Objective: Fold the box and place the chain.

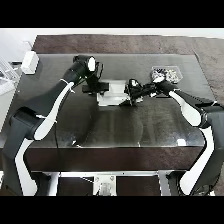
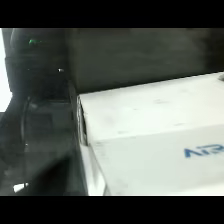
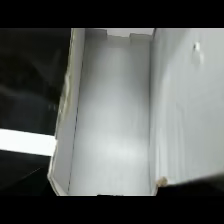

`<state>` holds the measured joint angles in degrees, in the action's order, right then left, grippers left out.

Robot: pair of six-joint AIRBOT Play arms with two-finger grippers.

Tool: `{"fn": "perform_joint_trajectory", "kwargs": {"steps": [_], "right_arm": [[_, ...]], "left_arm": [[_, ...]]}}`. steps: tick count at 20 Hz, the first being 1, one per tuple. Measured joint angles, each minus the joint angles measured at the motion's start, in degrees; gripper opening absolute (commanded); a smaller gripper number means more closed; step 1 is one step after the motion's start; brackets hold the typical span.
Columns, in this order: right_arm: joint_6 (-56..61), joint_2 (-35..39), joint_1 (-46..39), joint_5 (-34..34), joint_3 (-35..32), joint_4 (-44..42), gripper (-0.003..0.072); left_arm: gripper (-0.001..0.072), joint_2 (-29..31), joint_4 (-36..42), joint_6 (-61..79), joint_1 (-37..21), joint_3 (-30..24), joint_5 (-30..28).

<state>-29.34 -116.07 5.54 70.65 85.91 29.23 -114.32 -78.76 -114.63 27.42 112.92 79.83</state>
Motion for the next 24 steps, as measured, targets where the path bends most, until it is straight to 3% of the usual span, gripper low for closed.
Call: {"fn": "perform_joint_trajectory", "kwargs": {"steps": [6,8,9,17,23,24], "right_arm": [[0.3,0.1,0.0,0.3,0.0,-0.7,0.0516],[0.3,0.1,0.0,0.3,0.0,-0.9,0.0516],[0.3,0.1,0.0,0.3,0.0,-1.0,0.0515],[0.4,0.1,0.0,0.5,0.0,-1.2,0.0515],[0.4,0.1,0.0,0.5,0.0,-1.2,0.0516],[0.4,0.1,0.0,0.5,0.0,-1.2,0.0516]], "left_arm": [[0.0479,-0.3,-0.2,1.5,-0.1,-0.3,-1.0],[0.0701,-0.3,0.1,3.4,-0.1,-0.3,-0.9],[0.0715,-0.3,0.9,5.1,-0.3,-0.3,-0.5],[0.0707,0.2,10.8,16.7,-3.8,-0.2,3.5],[0.0703,-0.2,7.2,11.5,-3.1,-1.2,1.7],[0.0541,-0.3,6.4,10.3,-2.9,-1.5,1.1]]}}
